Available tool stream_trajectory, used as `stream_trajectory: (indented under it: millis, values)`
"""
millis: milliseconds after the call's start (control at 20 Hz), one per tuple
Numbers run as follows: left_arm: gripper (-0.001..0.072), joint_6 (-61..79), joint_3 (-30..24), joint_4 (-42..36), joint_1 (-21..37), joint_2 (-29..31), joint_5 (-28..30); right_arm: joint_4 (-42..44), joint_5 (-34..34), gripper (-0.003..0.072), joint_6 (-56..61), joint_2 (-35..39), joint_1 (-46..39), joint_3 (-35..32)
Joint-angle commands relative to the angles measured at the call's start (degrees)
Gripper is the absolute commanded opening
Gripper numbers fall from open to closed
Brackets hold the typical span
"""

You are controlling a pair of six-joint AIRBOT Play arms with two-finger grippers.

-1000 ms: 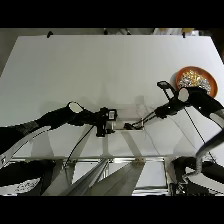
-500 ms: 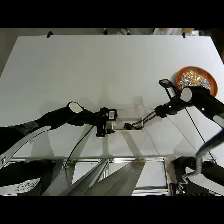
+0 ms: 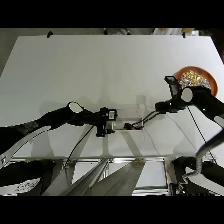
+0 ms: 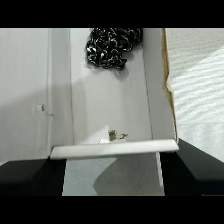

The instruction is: Fold the box and place the chain.

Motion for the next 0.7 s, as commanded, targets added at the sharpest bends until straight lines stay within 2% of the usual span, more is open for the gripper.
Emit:
stream_trajectory:
  millis: [0, 650]
  values:
    - [0.0391, 0.0, 0.04, 0.02, 0.0, -0.02, 0.0, -2.32, 1.25, 0.0289, 3.5, 0.04, -0.02, 0.04]
    - [0.0391, 0.0, 0.04, 0.02, 0.0, -0.02, 0.0, -2.64, 1.29, 0.0269, 5.07, -3.69, -0.02, 0.04]
